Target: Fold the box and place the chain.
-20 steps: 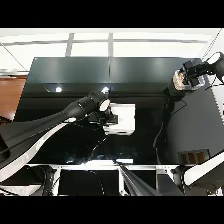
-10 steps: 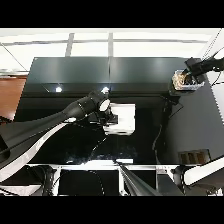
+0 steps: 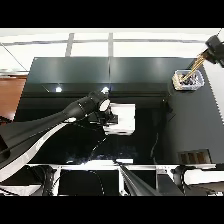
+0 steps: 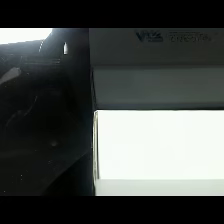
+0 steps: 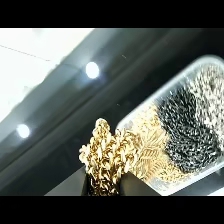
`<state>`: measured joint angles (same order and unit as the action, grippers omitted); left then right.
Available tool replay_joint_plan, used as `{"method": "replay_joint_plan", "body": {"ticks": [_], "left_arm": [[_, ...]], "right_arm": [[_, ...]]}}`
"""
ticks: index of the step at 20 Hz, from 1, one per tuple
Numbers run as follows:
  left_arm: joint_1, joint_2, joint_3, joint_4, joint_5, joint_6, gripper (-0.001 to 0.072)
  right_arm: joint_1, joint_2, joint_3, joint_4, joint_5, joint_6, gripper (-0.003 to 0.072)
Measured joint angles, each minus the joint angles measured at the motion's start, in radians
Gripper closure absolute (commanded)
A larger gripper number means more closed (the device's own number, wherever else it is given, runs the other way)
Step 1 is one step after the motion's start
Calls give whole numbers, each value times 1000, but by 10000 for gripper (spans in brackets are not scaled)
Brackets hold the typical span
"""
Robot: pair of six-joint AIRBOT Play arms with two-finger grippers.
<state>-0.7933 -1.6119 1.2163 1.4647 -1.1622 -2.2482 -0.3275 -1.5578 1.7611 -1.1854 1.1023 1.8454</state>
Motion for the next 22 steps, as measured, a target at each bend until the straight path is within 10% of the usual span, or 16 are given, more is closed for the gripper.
{"method": "replay_joint_plan", "body": {"ticks": [8, 22], "left_arm": [[1, 0, 0, 0, -1, 0, 683], [34, 0, 0, -8, 0, 0, 683]], "right_arm": [[-2, 280, -27, 44, 190, -297, 674], [286, 722, -601, 430, 293, -378, 674]]}}
